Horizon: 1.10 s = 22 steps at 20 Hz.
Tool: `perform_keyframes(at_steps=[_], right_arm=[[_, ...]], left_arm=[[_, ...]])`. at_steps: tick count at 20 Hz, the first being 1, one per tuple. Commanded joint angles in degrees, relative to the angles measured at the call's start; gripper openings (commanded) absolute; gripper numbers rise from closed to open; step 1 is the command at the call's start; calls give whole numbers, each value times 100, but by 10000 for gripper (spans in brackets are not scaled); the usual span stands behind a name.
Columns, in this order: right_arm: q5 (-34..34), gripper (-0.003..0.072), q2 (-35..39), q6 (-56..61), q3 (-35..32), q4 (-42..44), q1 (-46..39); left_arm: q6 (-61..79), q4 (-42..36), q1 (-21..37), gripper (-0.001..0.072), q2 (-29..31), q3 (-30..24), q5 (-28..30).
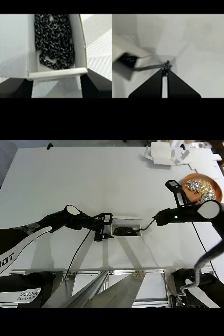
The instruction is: Fold the box and place the chain.
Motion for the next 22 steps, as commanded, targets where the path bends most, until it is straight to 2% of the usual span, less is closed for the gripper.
perform_keyframes(at_steps=[1, 4, 8, 11, 16, 20, 21, 22], right_arm=[[737, 15, 605, -501, 2, 1683, 4], [957, 15, 693, -1290, 2, 2959, 4], [1008, 15, 693, -1965, 2, 3595, 52], [868, 15, 675, -2406, 2, 3576, 501], [-420, 16, 310, -2448, 2, 2664, 1314], [-457, 18, -385, -2437, 2, 2251, 1493], [-459, 44, -544, -2452, 2, 2225, 1534], [-459, 145, -678, -2472, 2, 2212, 1569]], left_arm=[[2, 2, 0, 170, 4, 0, 0], [2, 2, 0, 170, 4, 0, -2], [2, 2, 0, 170, 4, 0, -2], [2, 2, 0, 170, 4, 0, 0], [2, 2, 0, 170, 4, 0, 2], [2, 2, 0, 170, 4, 0, 0], [2, 2, 0, 170, 4, 0, 0], [2, 2, 0, 170, 4, 0, 0]])
